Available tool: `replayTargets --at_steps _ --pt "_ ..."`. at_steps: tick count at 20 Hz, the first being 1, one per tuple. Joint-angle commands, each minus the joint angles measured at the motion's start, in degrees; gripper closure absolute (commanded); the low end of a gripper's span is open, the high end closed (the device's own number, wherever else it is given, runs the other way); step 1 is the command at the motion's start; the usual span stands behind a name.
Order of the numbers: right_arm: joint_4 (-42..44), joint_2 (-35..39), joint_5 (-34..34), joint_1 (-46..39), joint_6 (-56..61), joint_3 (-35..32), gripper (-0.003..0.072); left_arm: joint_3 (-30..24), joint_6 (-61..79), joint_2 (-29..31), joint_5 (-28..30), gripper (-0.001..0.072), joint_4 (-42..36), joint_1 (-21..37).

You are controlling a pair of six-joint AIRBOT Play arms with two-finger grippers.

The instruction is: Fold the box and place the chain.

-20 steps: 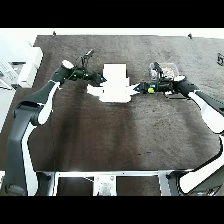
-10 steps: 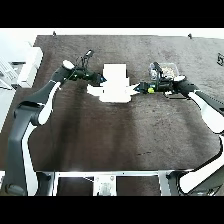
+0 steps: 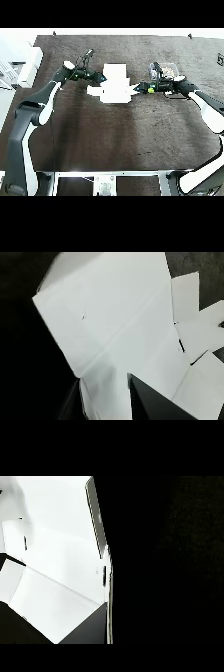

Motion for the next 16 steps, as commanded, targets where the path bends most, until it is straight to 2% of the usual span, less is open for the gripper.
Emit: replayTargets --at_steps 1,7,10,13,15,16 --pt "0.07 -0.04 0.02 0.04 0.04 0.07 0.0671 0.02 0.90 -0.72 -2.03 0.0355 -1.90 0.02" --pt "0.07 -0.04 0.02 0.04 0.04 0.07 0.0671 0.02 1.64 -0.94 -2.89 0.0361 -3.15 0.02" --pt "0.04 -0.04 0.02 0.02 0.02 0.07 0.0671 0.02 2.01 -0.94 -2.91 0.0482 -3.15 0.02" --pt "0.04 -0.04 0.02 0.02 0.02 0.07 0.0670 0.02 2.19 -0.94 -2.86 0.0652 -3.37 0.02" --pt "0.07 -0.02 0.98 -0.15 -0.02 0.07 0.0664 0.02 2.58 -0.94 -2.89 0.0690 -3.37 0.02" --pt "0.07 0.04 2.49 -0.48 -0.39 0.07 0.0528 0.02 3.08 -0.94 -3.10 0.0688 -3.41 0.02"
